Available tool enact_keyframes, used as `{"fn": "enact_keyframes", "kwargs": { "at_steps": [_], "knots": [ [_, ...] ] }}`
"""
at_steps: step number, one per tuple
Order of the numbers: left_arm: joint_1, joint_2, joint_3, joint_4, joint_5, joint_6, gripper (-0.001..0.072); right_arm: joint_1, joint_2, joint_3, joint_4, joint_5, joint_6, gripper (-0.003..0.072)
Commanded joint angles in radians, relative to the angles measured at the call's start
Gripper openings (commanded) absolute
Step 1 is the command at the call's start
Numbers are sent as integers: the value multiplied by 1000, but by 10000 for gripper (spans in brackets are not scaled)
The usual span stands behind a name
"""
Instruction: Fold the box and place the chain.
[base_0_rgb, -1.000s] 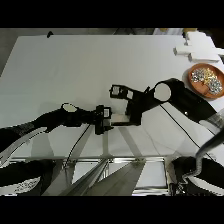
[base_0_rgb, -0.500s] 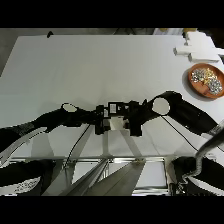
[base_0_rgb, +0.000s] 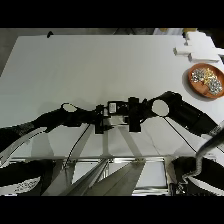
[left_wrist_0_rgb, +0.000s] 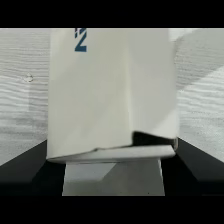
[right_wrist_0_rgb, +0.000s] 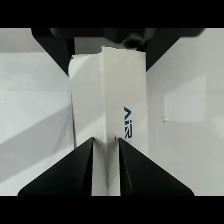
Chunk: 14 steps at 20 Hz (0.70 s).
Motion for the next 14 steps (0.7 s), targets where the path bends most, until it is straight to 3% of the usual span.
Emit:
{"fn": "enact_keyframes", "kwargs": {
  "at_steps": [1, 9, 11, 13, 14],
  "knots": [
    [0, 0, 0, 2, -2, 2, 209, 1, -1, -7, -6, -30, 0, 106],
    [0, 0, 0, 2, -2, 2, 209, 1, -1, -50, 13, -37, 4, 120],
    [0, 0, 0, 1, -2, 2, 209, 1, -1, -50, 19, -29, 3, 202],
    [0, 0, 0, 1, -2, 2, 209, 1, 0, -50, 29, -19, 3, 236],
    [0, 0, 0, 1, -2, 2, 209, 1, 3, -50, 34, -19, 4, 337]
  ]
}}
